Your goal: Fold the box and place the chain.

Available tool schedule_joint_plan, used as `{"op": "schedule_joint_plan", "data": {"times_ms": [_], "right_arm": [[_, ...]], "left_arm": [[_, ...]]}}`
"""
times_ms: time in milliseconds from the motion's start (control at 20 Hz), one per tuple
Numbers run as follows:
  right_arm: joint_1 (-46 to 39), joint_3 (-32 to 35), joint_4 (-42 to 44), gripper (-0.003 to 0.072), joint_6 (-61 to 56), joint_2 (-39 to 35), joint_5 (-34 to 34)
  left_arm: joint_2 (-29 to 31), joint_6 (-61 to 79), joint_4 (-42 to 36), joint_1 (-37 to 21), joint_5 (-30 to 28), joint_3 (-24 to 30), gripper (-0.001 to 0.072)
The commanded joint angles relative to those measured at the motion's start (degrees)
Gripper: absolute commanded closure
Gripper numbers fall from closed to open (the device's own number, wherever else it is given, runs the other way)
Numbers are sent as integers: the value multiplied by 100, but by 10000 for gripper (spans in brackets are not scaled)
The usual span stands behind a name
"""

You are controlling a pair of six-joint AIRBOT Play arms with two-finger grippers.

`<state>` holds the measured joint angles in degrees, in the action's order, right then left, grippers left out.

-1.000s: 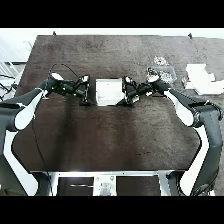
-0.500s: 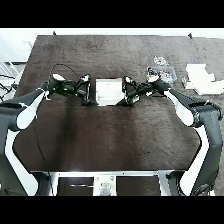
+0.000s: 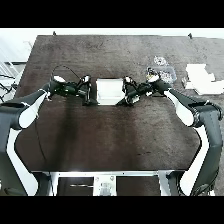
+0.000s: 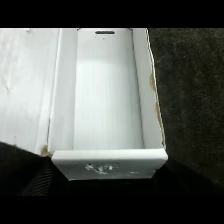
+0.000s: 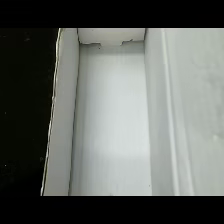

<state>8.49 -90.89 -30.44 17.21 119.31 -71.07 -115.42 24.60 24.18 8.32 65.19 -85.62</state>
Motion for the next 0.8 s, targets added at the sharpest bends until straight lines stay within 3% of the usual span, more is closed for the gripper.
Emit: {"op": "schedule_joint_plan", "data": {"times_ms": [0, 750], "right_arm": [[0, 0, -2, 108, 0, 0, -13], [0, 0, -2, 108, 0, 0, -13]], "left_arm": [[-13, 101, -61, 0, -9, -7, -11], [-13, 249, 195, 175, -293, -7, 38]]}}
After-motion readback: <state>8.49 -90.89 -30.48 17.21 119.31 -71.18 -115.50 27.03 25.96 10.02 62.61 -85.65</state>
